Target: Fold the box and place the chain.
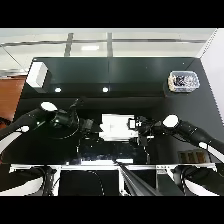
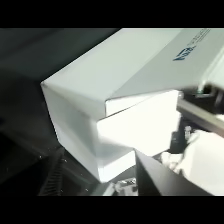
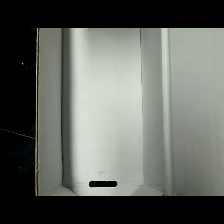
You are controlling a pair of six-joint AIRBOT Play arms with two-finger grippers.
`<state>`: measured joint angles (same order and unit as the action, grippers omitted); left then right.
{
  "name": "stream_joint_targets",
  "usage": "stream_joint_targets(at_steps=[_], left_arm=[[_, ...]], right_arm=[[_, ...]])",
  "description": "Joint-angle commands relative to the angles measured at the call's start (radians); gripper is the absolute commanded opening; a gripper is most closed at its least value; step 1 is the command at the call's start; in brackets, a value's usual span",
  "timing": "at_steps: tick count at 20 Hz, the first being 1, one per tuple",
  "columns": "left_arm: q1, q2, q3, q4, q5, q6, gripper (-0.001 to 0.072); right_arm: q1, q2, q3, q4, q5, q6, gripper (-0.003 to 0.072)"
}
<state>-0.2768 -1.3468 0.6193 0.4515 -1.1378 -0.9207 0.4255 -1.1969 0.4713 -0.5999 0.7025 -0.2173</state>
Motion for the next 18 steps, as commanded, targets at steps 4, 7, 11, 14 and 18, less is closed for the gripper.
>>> stream_joint_targets(at_steps=[4,7,11,14,18], left_arm=[[-0.179,-0.001,0.146,0.295,0.107,-0.347,0.0481],[-0.227,-0.001,0.180,0.364,0.110,-0.436,0.0358],[-0.260,-0.001,0.210,0.423,0.114,-0.533,0.0358],[-0.287,-0.001,0.234,0.488,0.116,-0.620,0.0358],[-0.354,-0.001,0.258,0.615,0.129,-0.751,0.0356]], right_arm=[[0.000,0.000,0.000,0.000,0.000,0.000,0.0188],[0.000,0.000,0.000,0.000,0.000,0.000,0.0188],[0.000,0.000,0.000,0.000,0.000,0.000,0.0188],[0.000,0.000,0.000,0.000,0.000,0.000,0.0188],[0.000,0.000,0.000,0.000,0.000,0.000,0.0188]])
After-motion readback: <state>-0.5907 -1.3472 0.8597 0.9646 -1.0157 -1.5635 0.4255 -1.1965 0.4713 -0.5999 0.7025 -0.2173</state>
